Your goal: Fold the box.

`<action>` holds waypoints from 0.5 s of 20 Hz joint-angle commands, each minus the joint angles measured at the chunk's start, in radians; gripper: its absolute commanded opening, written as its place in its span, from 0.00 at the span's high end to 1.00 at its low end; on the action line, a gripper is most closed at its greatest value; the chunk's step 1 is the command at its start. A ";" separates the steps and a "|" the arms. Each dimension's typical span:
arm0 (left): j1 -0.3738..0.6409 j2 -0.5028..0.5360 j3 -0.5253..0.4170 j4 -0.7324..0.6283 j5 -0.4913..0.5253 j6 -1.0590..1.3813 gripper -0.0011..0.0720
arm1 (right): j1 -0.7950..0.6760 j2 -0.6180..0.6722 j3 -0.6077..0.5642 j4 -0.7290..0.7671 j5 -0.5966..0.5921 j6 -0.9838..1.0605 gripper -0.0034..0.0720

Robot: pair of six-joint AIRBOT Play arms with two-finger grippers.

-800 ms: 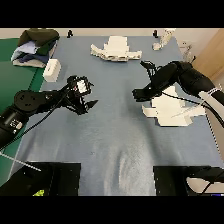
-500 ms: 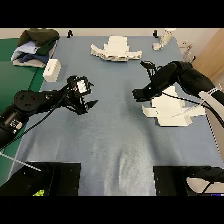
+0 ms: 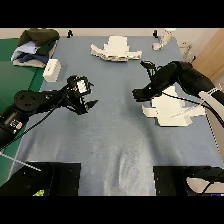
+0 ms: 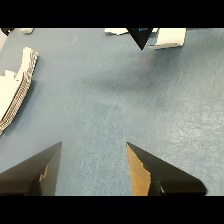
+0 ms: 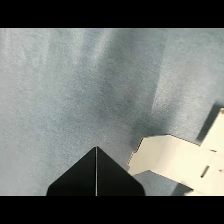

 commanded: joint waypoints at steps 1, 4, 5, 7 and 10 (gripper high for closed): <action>0.001 0.001 0.001 0.000 0.000 0.000 0.17 | 0.000 -0.001 0.001 0.000 0.000 0.000 0.95; 0.001 0.001 0.001 0.000 0.000 0.000 0.17 | 0.000 -0.001 0.001 0.002 0.003 0.001 0.95; 0.001 0.001 0.001 0.000 0.000 0.000 0.17 | 0.000 -0.001 0.001 0.002 0.001 0.001 0.95; 0.001 0.001 0.001 0.000 0.000 0.000 0.17 | 0.000 -0.001 0.001 0.011 0.003 0.002 0.95; 0.001 0.001 0.001 0.000 0.000 0.000 0.17 | 0.010 -0.002 0.001 0.030 0.032 0.055 0.95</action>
